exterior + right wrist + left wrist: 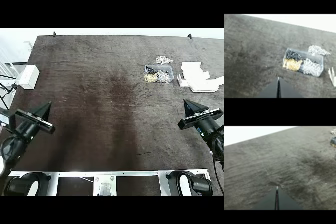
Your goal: Fold the box and place the chain.
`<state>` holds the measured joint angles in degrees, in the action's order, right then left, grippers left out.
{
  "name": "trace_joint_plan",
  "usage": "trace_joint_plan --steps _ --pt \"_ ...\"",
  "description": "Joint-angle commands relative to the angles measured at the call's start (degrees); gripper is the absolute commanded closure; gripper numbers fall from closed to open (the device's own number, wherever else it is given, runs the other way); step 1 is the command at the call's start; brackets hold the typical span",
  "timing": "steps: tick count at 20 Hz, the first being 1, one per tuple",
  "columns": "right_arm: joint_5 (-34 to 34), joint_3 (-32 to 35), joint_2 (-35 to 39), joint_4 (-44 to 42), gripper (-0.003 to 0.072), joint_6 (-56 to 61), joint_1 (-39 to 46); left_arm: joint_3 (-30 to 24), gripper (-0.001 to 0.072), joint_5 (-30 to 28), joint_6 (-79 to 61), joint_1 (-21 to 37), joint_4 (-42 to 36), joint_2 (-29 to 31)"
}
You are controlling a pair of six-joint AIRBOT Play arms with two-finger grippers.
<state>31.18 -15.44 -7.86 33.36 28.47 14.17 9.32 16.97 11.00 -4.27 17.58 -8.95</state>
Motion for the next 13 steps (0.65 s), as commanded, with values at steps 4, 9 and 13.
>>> trace_joint_plan --steps 4,9,13 --pt "0.28 1.53 1.4 0.31 0.0673 0.02 0.0 -1.7 0.0688 0.55 0.96 -0.33 -0.02 1.38" --pt "0.28 1.53 1.4 0.31 0.0673 0.02 0.0 -1.7 0.0688 0.63 0.96 -0.33 -0.02 1.38" --pt "0.28 1.53 1.4 0.31 0.0673 0.02 0.0 -1.7 0.0688 0.61 0.96 -0.33 -0.02 1.38"
